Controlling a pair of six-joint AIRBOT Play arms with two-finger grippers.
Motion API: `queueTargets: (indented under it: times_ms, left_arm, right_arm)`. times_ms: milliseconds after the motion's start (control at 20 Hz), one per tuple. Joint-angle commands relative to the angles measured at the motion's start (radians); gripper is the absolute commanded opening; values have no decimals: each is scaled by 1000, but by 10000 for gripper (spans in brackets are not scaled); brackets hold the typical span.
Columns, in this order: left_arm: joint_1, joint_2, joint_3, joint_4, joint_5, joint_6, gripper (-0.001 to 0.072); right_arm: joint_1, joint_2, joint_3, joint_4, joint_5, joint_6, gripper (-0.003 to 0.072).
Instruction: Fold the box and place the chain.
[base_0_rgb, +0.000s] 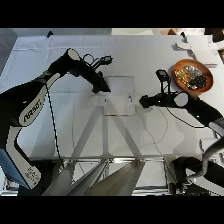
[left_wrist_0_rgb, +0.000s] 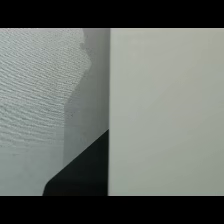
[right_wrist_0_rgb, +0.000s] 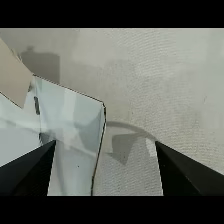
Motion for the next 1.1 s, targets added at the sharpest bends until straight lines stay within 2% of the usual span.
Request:
queueTargets:
  times_ms: [0,100,250,300,450,600,800,900,1050]
  left_arm:
    - [1,37,0,25,0,-67,4]
    - [1,107,0,129,0,-179,3]
    - [2,230,0,398,-5,-331,1]
    - [11,270,0,425,-12,-359,0]
    - [48,383,-30,294,-32,-355,-2]
    - [70,465,-147,163,9,-307,0]
    - [58,441,-306,-46,51,-93,0]
    - [40,396,-331,-42,67,10,2]
    - [7,311,-331,19,69,27,4]
  right_arm:
    - [1,44,1,-50,-4,1,688]
    - [1,101,1,-87,0,1,688]
    - [0,202,1,-193,-1,24,687]
    - [0,234,1,-229,-1,48,687]
    - [0,325,1,-311,0,106,687]
    - [0,384,1,-369,12,121,687]
    - [0,392,1,-391,29,121,686]
    - [0,392,1,-393,20,121,686]
    - [1,392,1,-396,14,120,686]
